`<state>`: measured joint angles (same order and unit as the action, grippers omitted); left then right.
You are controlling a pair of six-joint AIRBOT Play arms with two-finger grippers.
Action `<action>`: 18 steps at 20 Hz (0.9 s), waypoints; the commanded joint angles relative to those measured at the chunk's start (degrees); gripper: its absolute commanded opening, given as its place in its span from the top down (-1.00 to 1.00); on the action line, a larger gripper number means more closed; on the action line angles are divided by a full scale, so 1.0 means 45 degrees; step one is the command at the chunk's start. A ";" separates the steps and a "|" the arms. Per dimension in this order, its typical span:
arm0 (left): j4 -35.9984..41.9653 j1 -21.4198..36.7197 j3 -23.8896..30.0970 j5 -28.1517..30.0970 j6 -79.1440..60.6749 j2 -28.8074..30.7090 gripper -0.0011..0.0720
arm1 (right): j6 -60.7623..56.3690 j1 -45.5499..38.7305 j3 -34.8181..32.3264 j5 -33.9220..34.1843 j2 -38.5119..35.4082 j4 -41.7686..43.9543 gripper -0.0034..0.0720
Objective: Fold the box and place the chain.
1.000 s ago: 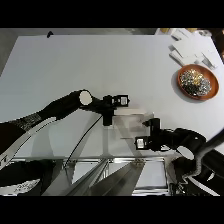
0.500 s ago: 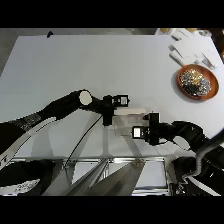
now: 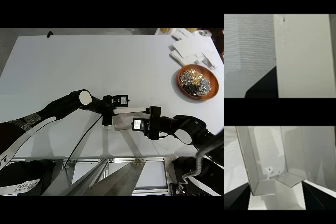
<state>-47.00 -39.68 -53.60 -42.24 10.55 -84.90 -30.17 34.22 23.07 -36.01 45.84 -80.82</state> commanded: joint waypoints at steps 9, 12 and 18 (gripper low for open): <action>0.0000 -0.0010 -0.0010 0.0005 -0.0005 0.0010 0.94 | 0.1452 -0.1841 0.0471 -0.1093 0.0272 0.3245 -0.92; 0.0000 -0.0010 -0.0010 0.0005 -0.0005 0.0010 0.94 | 0.2798 -0.2681 0.0481 -0.1195 0.0981 0.4517 -0.92; 0.0000 -0.0010 -0.0010 0.0005 -0.0005 0.0010 0.94 | 0.6494 -0.4779 0.0486 -0.2521 0.2016 0.6300 -0.92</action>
